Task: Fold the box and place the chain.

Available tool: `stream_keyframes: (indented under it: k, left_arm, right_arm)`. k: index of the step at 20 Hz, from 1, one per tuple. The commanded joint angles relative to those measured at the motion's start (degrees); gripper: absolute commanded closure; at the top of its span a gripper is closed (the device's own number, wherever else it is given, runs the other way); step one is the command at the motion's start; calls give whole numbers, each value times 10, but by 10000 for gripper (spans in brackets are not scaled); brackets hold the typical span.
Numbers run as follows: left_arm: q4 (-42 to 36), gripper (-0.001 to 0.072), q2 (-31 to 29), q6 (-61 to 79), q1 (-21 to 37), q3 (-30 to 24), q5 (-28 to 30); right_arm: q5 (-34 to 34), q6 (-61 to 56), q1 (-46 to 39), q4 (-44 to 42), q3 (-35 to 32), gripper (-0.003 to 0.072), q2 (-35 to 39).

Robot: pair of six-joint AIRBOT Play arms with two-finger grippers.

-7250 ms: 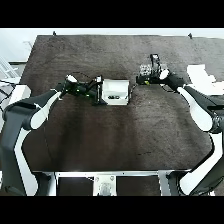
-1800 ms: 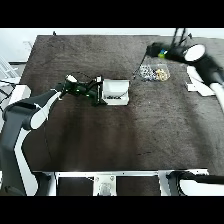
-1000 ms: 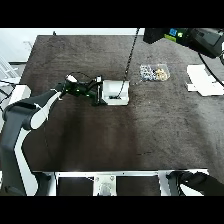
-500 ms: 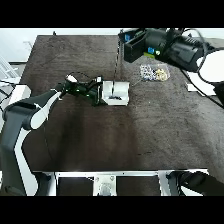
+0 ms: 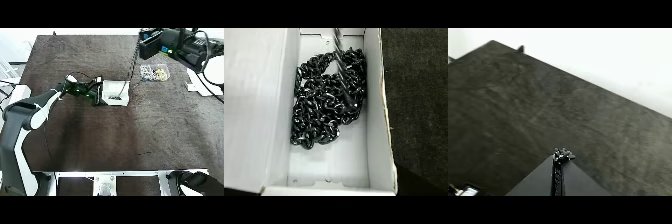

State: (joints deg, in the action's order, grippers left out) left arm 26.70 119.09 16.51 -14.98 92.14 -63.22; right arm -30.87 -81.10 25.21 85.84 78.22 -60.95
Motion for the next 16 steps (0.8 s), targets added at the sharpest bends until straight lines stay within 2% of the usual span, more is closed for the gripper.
stream_keyframes:
  k: [1, 8, 16]
  left_arm:
    - [0, 344, 0, 0, 0, 0, 1]
    - [0, 344, 0, 0, 0, 0, 2]
    - [0, 344, 0, 0, 0, 0, 1]
  right_arm:
    - [-18, -13, -15, 39, 0, 682, 15]
    - [-40, -40, 48, 36, -2, 681, 4]
    - [-1, -99, 87, 12, -3, 681, -116]
